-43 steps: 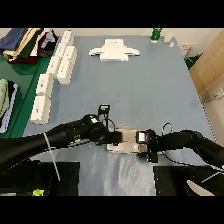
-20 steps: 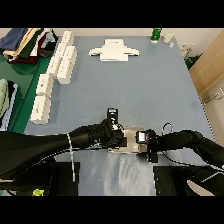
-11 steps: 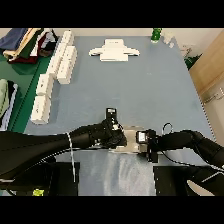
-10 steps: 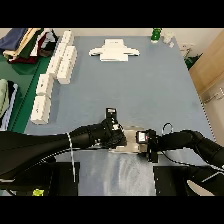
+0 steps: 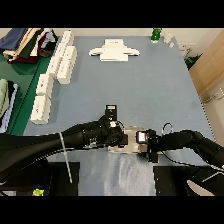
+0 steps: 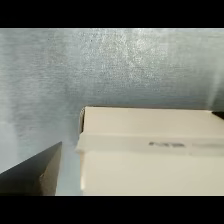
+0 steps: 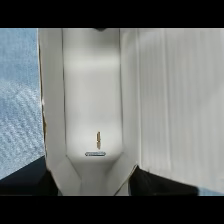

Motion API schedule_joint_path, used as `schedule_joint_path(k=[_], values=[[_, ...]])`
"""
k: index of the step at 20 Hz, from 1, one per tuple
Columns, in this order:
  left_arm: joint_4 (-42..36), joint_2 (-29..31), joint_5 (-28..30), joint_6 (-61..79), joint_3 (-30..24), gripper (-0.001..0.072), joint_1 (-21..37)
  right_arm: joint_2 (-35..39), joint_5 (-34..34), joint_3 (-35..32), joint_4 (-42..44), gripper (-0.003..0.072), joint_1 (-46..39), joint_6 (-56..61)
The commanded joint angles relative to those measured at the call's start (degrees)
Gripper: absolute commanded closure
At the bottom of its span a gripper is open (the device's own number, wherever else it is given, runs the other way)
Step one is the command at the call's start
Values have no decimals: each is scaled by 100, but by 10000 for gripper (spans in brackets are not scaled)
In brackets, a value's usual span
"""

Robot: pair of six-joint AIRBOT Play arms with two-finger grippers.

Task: Fold the box.

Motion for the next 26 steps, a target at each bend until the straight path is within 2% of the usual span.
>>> schedule_joint_path(k=[1, 4, 6, 7, 8, 9, 13, 15, 17, 19, 22, 23, 24, 26], values=[[-13, 586, -791, 107, 48, 94, 2, 2, 2, 2, 2, 175, 2, 2], [57, 1462, -1685, 105, 50, 120, 2, 2, 2, 2, 2, 175, 2, 2], [420, 1904, -2096, 81, 50, 121, 2, 2, 2, 2, 2, 175, 2, 2], [656, 2013, -2199, 81, 50, 161, 2, 2, 2, 2, 2, 175, 2, 2], [885, 2061, -2269, 131, 50, 595, 2, 2, 2, 2, 2, 175, 2, 2], [1193, 2061, -2227, 498, 46, 695, 2, 2, 2, 2, 2, 175, 2, 2], [1360, 1982, -1532, 2092, 11, 695, 146, 2, 2, 4, 2, 175, 2, 2], [1329, 2002, -1438, 3001, -17, 696, 256, 2, 2, 2, 2, 175, 2, 2], [1064, 2273, -1115, 4048, -247, 696, 592, 2, 2, 2, 2, 175, 2, 0], [452, 2892, -446, 5766, -813, 696, 1252, 2, 2, 4, 2, 175, 2, 2], [-1600, 3886, 251, 9768, -1864, 692, 2463, 2, 2, 2, 2, 175, 2, 2], [-2317, 4120, 498, 10629, -2201, 505, 2887, 2, 2, 2, 2, 175, 2, 2], [-3062, 4275, 809, 11158, -2551, 29, 3318, 2, 2, 4, 2, 175, 2, 2], [-4122, 4253, 1213, 11871, -3097, 9, 3945, 2, 0, 2, 2, 175, 2, 2]])
